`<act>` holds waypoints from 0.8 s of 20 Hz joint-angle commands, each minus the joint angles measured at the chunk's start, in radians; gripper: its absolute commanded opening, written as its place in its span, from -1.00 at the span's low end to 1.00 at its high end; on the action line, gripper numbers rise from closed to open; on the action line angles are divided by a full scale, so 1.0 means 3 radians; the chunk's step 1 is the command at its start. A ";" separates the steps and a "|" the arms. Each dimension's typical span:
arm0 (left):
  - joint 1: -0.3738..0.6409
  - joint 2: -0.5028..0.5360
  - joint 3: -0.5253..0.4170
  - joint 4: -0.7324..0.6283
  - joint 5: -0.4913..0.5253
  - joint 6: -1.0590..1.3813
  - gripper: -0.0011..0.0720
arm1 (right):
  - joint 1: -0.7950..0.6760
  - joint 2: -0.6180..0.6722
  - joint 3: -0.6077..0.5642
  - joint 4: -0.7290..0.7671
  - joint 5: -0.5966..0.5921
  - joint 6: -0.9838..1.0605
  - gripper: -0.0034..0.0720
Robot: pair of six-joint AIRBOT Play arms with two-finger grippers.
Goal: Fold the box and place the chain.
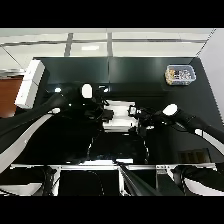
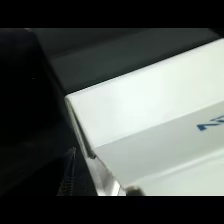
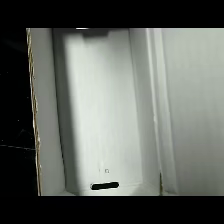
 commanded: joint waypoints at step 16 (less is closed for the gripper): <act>-0.0601 -0.0235 0.0270 0.1090 -0.0069 -0.1620 0.00 | 0.0000 -0.0003 0.0000 -0.0003 0.0004 0.0000 -0.39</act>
